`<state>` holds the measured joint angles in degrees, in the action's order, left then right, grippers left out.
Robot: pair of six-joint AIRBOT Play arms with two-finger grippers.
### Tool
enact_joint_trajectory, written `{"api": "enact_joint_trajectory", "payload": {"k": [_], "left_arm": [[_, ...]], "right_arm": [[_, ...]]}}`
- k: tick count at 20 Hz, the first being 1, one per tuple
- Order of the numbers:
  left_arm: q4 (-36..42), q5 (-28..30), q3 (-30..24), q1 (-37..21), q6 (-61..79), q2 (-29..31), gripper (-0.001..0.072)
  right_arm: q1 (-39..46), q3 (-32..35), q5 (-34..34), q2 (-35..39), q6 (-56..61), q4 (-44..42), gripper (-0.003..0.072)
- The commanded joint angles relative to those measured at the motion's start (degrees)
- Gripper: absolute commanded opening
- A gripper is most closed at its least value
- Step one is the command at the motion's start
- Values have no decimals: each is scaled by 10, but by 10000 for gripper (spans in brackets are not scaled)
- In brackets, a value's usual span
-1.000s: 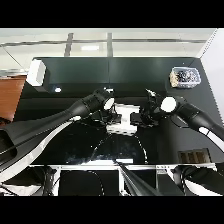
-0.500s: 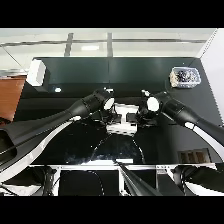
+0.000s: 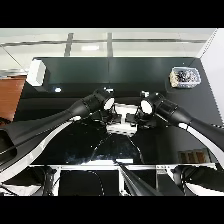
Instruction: Fold the box and place the chain.
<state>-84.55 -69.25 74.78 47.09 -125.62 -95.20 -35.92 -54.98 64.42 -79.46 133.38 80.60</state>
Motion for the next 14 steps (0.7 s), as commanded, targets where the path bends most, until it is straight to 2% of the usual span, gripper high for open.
{"api": "enact_joint_trajectory", "payload": {"k": [1, 4, 5, 6, 14], "left_arm": [[0, 0, 0, 0, 0, 0, 26], [0, 0, 0, 0, 0, 0, 27], [0, 0, 0, 0, 0, 0, 26], [0, 0, 0, 0, 0, 0, 26], [0, 0, 0, 0, 0, 0, 26]], "right_arm": [[-11, -1, 0, -7, 5, 5, 295], [-24, -1, -9, -17, -1, 5, 293], [-24, -1, -9, -18, -1, 3, 92], [-24, -1, -9, -18, -1, 3, 16], [-24, -1, -10, -17, -23, -10, 18]]}}
